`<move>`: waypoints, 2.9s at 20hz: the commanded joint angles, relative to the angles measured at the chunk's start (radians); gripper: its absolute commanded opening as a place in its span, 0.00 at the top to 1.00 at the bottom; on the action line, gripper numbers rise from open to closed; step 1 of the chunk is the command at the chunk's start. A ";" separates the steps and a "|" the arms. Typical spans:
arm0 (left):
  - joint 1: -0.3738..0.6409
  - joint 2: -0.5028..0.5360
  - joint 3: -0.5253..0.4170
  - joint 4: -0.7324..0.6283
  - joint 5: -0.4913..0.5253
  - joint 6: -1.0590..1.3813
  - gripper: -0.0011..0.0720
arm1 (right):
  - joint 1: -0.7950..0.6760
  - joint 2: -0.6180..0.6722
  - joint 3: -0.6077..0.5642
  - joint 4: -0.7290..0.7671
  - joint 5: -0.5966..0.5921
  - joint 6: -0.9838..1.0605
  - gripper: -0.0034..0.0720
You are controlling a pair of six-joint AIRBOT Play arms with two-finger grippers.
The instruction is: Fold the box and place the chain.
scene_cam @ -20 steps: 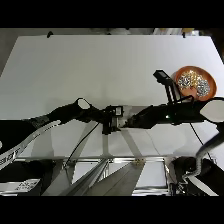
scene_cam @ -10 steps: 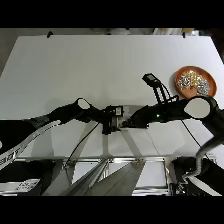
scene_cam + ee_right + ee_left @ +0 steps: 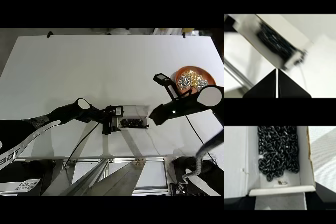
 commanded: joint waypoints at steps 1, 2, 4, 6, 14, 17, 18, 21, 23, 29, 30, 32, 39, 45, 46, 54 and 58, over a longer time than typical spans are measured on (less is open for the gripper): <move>0.000 0.000 0.000 0.000 0.000 0.000 0.56 | -0.064 -0.001 -0.021 -0.077 0.052 -0.157 0.94; 0.000 0.000 0.000 0.000 0.000 0.000 0.56 | -0.072 -0.001 -0.038 -0.078 0.031 -0.189 0.94; 0.000 0.000 0.000 0.000 0.000 0.000 0.56 | -0.074 -0.001 -0.077 -0.092 -0.008 -0.236 0.94; 0.000 0.000 0.000 0.000 0.000 0.000 0.56 | -0.074 -0.001 -0.127 -0.114 -0.037 -0.333 0.94; 0.000 0.000 0.000 0.000 0.000 0.000 0.56 | -0.074 -0.001 -0.298 -0.101 -0.233 -0.716 0.47; 0.000 0.000 0.000 0.000 0.000 0.000 0.56 | -0.074 -0.001 -0.330 -0.038 -0.306 -0.821 0.48; 0.000 0.000 0.000 0.000 0.000 0.000 0.56 | -0.074 -0.001 -0.338 -0.016 -0.320 -0.859 0.48; 0.000 0.000 0.000 0.001 0.000 0.000 0.56 | -0.074 -0.001 -0.364 0.065 -0.346 -0.990 0.54; 0.000 0.000 0.000 0.000 0.000 0.000 0.56 | -0.074 -0.004 -0.386 0.153 -0.361 -1.087 0.54; 0.000 0.000 0.000 0.000 0.000 0.000 0.56 | -0.074 -0.014 -0.398 0.206 -0.363 -1.170 0.66; 0.000 0.000 0.000 0.000 0.000 0.000 0.56 | -0.074 -0.014 -0.398 0.211 -0.364 -1.170 0.66; 0.000 0.000 0.000 0.000 0.000 0.000 0.56 | -0.074 -0.014 -0.398 0.217 -0.371 -1.170 0.66; 0.000 0.000 0.000 0.000 0.000 0.000 0.56 | -0.074 -0.013 -0.397 0.216 -0.377 -1.178 0.84; 0.000 0.000 0.000 0.000 0.000 0.000 0.56 | -0.074 -0.002 -0.397 0.121 -0.381 -1.117 0.94; 0.000 0.000 0.000 0.000 0.000 0.000 0.56 | -0.074 0.007 -0.397 0.108 -0.381 -1.099 0.94; 0.000 0.000 0.000 0.000 0.000 0.000 0.56 | -0.074 0.215 -0.397 0.121 -0.377 -0.854 0.94; 0.000 0.000 0.000 0.000 0.000 0.000 0.56 | -0.074 0.303 -0.397 0.266 -0.358 -0.746 0.94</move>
